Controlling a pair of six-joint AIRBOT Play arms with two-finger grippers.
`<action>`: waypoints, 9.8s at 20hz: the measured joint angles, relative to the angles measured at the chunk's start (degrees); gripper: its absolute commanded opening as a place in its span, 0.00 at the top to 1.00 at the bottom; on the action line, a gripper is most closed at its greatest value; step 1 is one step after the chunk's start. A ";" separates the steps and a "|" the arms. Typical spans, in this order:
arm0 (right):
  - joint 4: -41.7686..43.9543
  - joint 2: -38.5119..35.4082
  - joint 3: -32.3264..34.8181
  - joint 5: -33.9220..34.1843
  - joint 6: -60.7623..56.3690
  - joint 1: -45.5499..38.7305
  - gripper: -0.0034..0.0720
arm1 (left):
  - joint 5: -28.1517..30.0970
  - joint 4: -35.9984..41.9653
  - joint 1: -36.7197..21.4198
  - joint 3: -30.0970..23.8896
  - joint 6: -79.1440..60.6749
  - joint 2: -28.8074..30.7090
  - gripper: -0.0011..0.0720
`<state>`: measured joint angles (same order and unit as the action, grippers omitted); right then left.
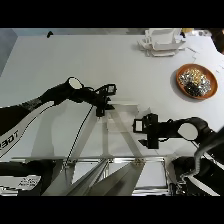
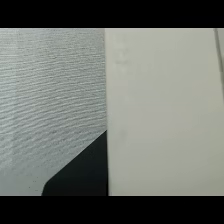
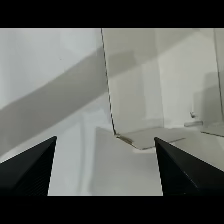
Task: Fold the box and place the chain.
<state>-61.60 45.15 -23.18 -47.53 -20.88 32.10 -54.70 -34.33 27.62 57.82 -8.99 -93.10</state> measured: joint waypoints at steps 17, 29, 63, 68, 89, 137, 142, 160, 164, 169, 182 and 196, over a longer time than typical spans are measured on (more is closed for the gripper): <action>-2.75 5.05 4.87 25.35 5.97 1.64 0.04 | 0.00 0.00 0.00 0.00 0.02 0.00 0.97; 8.92 12.20 -4.13 14.53 15.32 -9.16 0.04 | 0.00 0.00 0.00 -0.02 0.04 0.00 0.97; 33.33 34.45 -10.75 -4.87 50.18 -22.01 0.25 | -0.22 0.00 0.02 -0.02 -0.04 -0.02 0.97; 32.70 35.78 -10.75 -4.96 49.44 -21.62 0.30 | -0.15 0.02 0.02 -0.02 -0.04 -0.02 0.97; 31.69 37.11 -10.75 -3.45 49.20 -21.27 0.49 | 0.00 0.02 0.02 -0.02 0.00 -0.02 0.97; 31.63 37.16 -10.75 -4.31 49.27 -21.27 0.49 | 17.79 -9.03 10.91 -0.07 22.53 13.07 0.98; 31.74 37.16 -10.73 -4.28 49.16 -21.27 0.49 | 26.77 -2.91 11.15 -0.09 22.77 7.82 0.98; 31.52 37.16 -10.71 -4.33 49.31 -21.24 0.49 | 3.04 -29.22 8.50 -0.09 33.68 23.67 0.98; 31.56 37.16 -10.71 -4.31 49.31 -21.24 0.49 | -1.27 -31.69 8.26 -0.07 36.35 21.57 0.98; 31.61 37.16 -10.69 -4.31 49.31 -21.24 0.49 | -1.25 -32.11 7.26 -1.88 37.09 17.07 0.98; 31.63 37.16 -10.69 -4.31 49.24 -21.24 0.49 | 3.32 -23.41 1.64 -11.76 11.41 15.58 0.44; 31.63 37.16 -10.69 -4.31 49.24 -21.24 0.49 | 8.28 -12.66 3.21 -11.98 -3.74 13.60 0.56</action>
<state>-29.98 82.30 -33.87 -51.83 28.36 10.85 -46.41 -46.98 30.83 45.84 -12.73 -79.50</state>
